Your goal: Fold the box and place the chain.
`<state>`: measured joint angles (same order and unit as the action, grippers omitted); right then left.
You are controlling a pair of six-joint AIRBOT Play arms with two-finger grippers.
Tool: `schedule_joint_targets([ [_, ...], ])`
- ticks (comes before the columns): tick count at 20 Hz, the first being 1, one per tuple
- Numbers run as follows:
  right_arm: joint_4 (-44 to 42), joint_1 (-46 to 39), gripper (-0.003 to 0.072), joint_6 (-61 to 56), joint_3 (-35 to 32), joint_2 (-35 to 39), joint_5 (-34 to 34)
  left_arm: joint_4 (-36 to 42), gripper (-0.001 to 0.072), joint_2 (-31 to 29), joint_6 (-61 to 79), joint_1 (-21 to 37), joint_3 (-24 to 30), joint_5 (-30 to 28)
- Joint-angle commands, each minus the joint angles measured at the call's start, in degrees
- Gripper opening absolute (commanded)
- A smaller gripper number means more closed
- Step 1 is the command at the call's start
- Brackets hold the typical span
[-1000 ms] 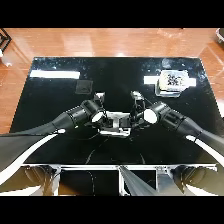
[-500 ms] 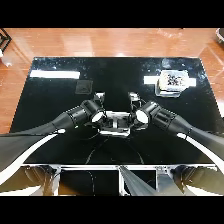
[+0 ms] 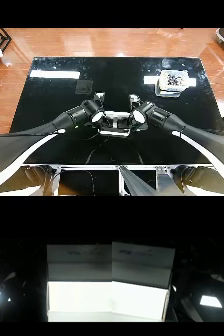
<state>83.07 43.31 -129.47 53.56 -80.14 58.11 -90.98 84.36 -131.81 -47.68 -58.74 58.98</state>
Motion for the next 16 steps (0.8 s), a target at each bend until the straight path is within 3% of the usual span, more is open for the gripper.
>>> schedule_joint_targets([
  [1, 0.04, 0.02, 0.0265, -0.46, 0.81, -1.16, 0.24, 0.0, 0.0023, 0.0, 0.02, 0.07, 0.02, 0.0],
  [16, 0.13, 0.02, 0.0228, -1.05, 1.09, -1.57, 2.14, 0.0, 0.0023, 0.0, 0.02, 0.07, 0.02, 0.02],
])
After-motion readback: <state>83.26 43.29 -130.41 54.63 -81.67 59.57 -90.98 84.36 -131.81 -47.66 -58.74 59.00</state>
